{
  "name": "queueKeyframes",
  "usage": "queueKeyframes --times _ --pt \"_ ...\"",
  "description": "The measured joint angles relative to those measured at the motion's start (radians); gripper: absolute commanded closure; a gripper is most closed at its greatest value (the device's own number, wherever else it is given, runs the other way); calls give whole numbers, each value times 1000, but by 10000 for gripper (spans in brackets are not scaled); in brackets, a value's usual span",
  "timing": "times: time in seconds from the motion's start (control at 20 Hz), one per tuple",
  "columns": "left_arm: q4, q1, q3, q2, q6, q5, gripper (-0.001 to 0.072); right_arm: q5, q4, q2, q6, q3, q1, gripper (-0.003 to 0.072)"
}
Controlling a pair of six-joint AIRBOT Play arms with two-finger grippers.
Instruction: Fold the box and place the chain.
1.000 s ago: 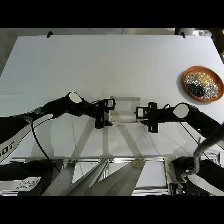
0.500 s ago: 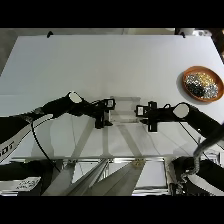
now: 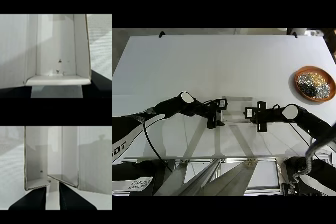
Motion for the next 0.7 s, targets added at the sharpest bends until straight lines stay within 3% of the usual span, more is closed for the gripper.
queueKeyframes --times 0.6,0.65,0.7 --pt "0 0 0 0 -1 0 259 -51 47 -19 -10 0 26 529" --pt "0 0 0 0 -1 0 259 -51 48 -21 -10 0 26 510" --pt "0 0 0 0 -1 0 259 -52 51 -25 -10 0 26 446"
